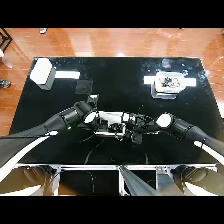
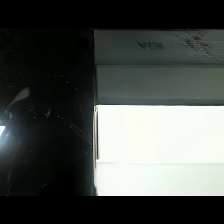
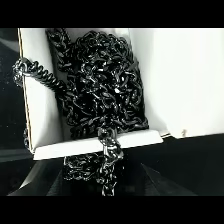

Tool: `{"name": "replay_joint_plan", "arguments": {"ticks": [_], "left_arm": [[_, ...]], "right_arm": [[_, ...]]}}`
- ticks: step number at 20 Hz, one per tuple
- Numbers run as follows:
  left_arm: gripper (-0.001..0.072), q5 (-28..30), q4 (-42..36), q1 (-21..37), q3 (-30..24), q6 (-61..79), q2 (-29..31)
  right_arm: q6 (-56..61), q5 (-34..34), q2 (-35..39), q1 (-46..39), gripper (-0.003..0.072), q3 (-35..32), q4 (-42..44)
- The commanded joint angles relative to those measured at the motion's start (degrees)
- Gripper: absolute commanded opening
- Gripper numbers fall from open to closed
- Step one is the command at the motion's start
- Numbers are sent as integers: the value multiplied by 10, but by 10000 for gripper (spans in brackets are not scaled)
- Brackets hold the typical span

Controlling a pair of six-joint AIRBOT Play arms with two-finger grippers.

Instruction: Fold the box and place the chain.

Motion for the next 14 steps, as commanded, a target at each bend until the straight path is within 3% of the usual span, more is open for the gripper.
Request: {"name": "replay_joint_plan", "arguments": {"ticks": [1, 2, 4, 6, 8, 14], "left_arm": [[27, 0, 0, 0, 0, 0, 0], [27, 0, 0, 0, 0, 0, 0], [27, 0, 0, 0, 0, 0, 0], [27, 0, 0, 0, 0, 0, 0], [27, 0, 0, 0, 0, 0, 0], [27, -2, 0, 0, 0, 0, 0]], "right_arm": [[-2, 2, -1, 1, 529, 0, 1], [-2, 2, -1, 1, 527, 0, 1], [-2, 2, -1, 1, 358, 0, 1], [-2, 2, -1, 1, 343, 0, 1], [-2, 2, -1, 1, 49, 0, 1], [48, 6, 14, -2, 24, 0, -3]]}}
